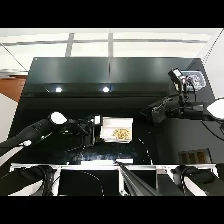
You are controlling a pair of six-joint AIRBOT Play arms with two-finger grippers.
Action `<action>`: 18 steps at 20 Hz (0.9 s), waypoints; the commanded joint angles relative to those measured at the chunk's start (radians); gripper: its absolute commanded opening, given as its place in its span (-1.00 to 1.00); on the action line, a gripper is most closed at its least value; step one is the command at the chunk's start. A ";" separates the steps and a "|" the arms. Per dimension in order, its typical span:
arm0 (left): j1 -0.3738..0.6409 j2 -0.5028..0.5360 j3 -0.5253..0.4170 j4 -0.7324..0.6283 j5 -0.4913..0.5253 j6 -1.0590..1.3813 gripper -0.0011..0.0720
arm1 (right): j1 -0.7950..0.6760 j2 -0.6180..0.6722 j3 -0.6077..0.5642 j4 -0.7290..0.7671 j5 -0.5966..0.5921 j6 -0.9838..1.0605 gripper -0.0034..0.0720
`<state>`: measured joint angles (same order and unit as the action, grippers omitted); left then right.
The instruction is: Fold the box and place the chain.
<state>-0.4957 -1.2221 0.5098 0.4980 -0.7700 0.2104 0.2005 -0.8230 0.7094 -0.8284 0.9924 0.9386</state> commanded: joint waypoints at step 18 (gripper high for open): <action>-0.002 -0.001 0.001 0.003 0.008 -0.005 0.35 | 0.264 -0.192 0.002 -0.053 0.080 -0.242 0.97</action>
